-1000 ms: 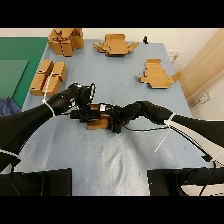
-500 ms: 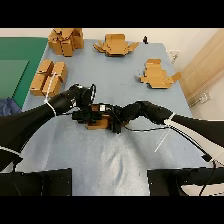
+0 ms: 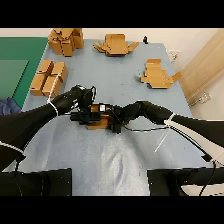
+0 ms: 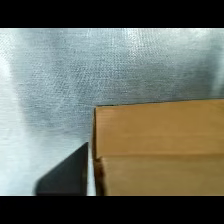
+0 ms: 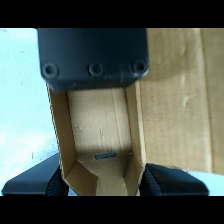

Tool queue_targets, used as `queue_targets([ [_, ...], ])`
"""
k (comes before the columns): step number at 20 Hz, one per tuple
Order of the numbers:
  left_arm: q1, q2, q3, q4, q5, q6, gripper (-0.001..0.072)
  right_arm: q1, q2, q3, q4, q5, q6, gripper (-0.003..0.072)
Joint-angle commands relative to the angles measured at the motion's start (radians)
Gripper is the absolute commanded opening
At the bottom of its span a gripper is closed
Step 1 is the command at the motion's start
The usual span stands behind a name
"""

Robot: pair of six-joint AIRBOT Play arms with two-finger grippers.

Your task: Fold the box.

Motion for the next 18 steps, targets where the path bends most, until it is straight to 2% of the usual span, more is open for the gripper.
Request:
queue_targets([
  [1, 0.0, -0.006, 0.0, 0.005, 0.021, 0.014, 0.0018, 0.001, 0.0, 0.0, 0.0, 0.0, 0.0, 0.0363],
  [7, 0.001, -0.001, 0.0, -0.055, 0.053, 0.095, 0.0021, 0.001, 0.0, 0.0, 0.0, 0.0, 0.0, 0.0363],
  [8, 0.001, 0.006, 0.0, -0.065, 0.058, 0.127, 0.0195, 0.001, 0.0, 0.0, 0.0, 0.0, 0.0, 0.0363],
  [9, 0.001, 0.02, 0.0, -0.064, 0.06, 0.149, 0.0423, 0.001, 0.0, 0.0, 0.0, 0.0, 0.0, 0.0363],
  [12, 0.01, 0.084, -0.001, -0.063, 0.066, 0.25, 0.044, 0.0, 0.0, 0.0, 0.0, 0.0, 0.0, 0.0363],
  [13, 0.019, 0.109, -0.002, -0.062, 0.071, 0.286, 0.052, 0.0, 0.0, 0.0, 0.0, 0.0, 0.0, 0.0363],
  [15, 0.053, 0.178, -0.026, -0.075, 0.087, 0.374, 0.0535, 0.0, 0.0, 0.0, 0.0, -0.001, 0.0, 0.0363],
  [16, 0.081, 0.218, -0.048, -0.101, 0.088, 0.447, 0.0535, 0.0, 0.0, 0.0, 0.0, 0.0, 0.0, 0.0363],
  [18, 0.163, 0.317, -0.113, -0.256, 0.05, 0.752, 0.0535, 0.0, 0.0, 0.0, 0.0, 0.0, 0.0, 0.0363],
])
